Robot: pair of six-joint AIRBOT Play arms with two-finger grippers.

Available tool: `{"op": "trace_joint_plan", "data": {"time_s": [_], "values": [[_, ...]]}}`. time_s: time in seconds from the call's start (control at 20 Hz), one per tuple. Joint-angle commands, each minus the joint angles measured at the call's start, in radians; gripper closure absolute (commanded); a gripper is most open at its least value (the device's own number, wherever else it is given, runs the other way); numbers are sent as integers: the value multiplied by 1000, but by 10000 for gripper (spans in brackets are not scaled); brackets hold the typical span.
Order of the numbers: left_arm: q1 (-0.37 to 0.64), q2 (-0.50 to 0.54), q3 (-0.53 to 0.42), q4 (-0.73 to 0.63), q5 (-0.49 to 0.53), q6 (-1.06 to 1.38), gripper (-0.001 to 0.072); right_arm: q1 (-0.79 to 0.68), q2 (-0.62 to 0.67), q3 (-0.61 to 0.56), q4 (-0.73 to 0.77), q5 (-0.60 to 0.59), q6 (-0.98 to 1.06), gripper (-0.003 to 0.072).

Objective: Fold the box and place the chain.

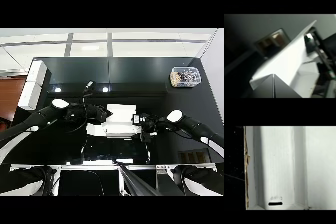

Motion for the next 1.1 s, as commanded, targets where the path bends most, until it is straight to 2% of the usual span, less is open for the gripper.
{"op": "trace_joint_plan", "data": {"time_s": [0.0, 0.2, 0.3, 0.45, 0.5, 0.6, 0.75, 0.85, 0.9, 0.95, 1.0, 1.05], "values": [[-49, -20, -2, 158, 93, -25, 688, 1, 0, 0, 0, 0, 0, 586], [-65, -35, 10, 203, 90, -71, 688, 1, 0, 0, 0, 0, 0, 586], [-47, 18, 62, 300, 53, -89, 688, 1, 0, 0, 1, 0, 0, 586], [19, 165, 124, 518, -71, -261, 688, 1, 0, 0, 1, 0, 0, 586], [44, 220, 116, 558, -98, -294, 688, 1, 0, 0, 0, 0, 0, 586], [87, 322, 32, 531, -103, -288, 685, 1, 0, 0, 1, 0, 0, 586], [95, 382, -112, 408, -134, -6, 683, 1, 0, 0, 0, 0, 0, 586], [94, 367, -143, 447, -205, 232, 682, 1, 0, 0, 1, 0, 0, 586], [93, 358, -153, 486, -192, 335, 581, 1, 0, 0, 1, 0, 0, 586], [92, 346, -160, 507, -161, 412, 167, 1, 0, 0, 1, 0, 0, 586], [87, 329, -159, 521, -121, 454, 13, 1, 0, 0, 1, 0, 0, 586], [82, 311, -158, 529, -85, 479, 13, 1, 0, 0, 0, 0, 0, 586]]}}
